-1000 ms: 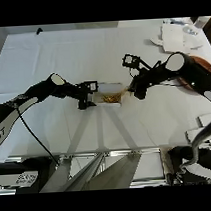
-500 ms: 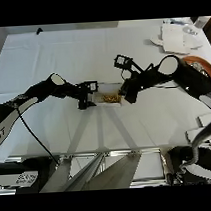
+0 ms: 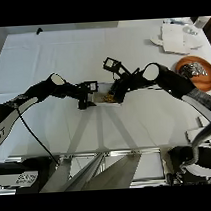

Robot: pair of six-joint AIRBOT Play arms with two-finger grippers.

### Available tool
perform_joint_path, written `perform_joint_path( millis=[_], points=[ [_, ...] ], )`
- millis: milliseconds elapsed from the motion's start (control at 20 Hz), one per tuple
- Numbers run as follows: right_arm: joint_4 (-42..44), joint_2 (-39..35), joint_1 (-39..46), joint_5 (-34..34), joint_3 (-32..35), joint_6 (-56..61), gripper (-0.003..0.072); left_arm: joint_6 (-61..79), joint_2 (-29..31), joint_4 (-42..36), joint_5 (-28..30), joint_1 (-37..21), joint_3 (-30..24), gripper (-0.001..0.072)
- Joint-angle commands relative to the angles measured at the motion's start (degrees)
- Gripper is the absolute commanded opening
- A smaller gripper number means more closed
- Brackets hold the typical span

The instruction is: Fold the box and place the chain.

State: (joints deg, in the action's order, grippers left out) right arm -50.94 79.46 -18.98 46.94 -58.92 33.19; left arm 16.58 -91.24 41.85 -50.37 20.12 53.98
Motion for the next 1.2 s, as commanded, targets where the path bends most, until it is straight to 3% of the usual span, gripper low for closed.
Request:
perform_joint_path(
  millis=[0, 50, 100, 150, 200, 250, 300, 400, 500, 550, 600, 800, 950, 1150],
  points=[
    [-0.7, 2.16, -1.42, 0.42, -0.07, 0.04, 0.0101, 0.0, 0.0, 0.02, 0.0, -0.02, 0.04, 0.0276],
    [-0.39, 2.05, -1.42, 0.46, -0.07, 0.26, 0.0228, 0.0, 0.0, 0.02, 0.0, -0.02, 0.04, 0.0276],
    [-0.52, 1.79, -1.4, 0.5, -0.07, 1.84, 0.0278, 0.0, 0.0, 0.0, 0.0, -0.02, 0.04, 0.0276],
    [-0.98, 1.4, -1.36, 1.22, -0.11, 3.65, 0.0278, 0.0, 0.0, 0.0, 0.0, -0.02, 0.04, 0.0276],
    [-1.97, 1.05, -1.25, 3.37, -0.44, 5.81, 0.0205, 0.0, 0.0, 0.0, 0.0, -0.02, 0.04, 0.0276],
    [-2.71, 1.05, -0.76, 8.41, -1.51, 6.71, 0.0063, 0.0, 0.0, 0.0, 0.0, -0.02, 0.04, 0.0276],
    [-3.19, 1.05, 0.09, 13.92, -2.82, 7.04, 0.0024, 0.0, 0.0, 0.0, 0.0, 0.0, 0.04, 0.0276],
    [-3.06, 1.05, 2.19, 22.36, -5.7, 8.22, 0.0038, 0.0, 0.0, 0.0, 0.0, -0.02, 0.04, 0.0276],
    [-2.49, 1.05, 4.52, 26.43, -9.25, 10.1, 0.0062, 0.0, 0.0, 0.0, 0.0, 0.0, 0.04, 0.0276],
    [-2.19, 1.05, 5.49, 27.23, -11.5, 11.02, 0.0122, 0.0, 0.0, 0.0, 0.0, -0.02, 0.04, 0.0276],
    [-2.16, 1.05, 6.03, 27.21, -14.03, 12.22, 0.0182, 0.0, 0.0, 0.0, 0.0, -0.02, 0.04, 0.0276],
    [-2.1, 1.18, 6.27, 19.93, -22.67, 13.53, 0.0162, 0.0, 0.0, 0.0, 0.0, -0.02, 0.04, 0.0276],
    [-3.26, 3.21, 6.97, 11.17, -23.5, 15.72, 0.0155, 0.0, 0.0, 0.02, 0.0, -0.02, 0.04, 0.0276],
    [-6.67, 9.68, 6.97, 13.66, -23.5, 19.34, 0.0268, 0.0, 0.0, 0.0, 0.0, -0.02, 0.04, 0.0276]
  ],
)
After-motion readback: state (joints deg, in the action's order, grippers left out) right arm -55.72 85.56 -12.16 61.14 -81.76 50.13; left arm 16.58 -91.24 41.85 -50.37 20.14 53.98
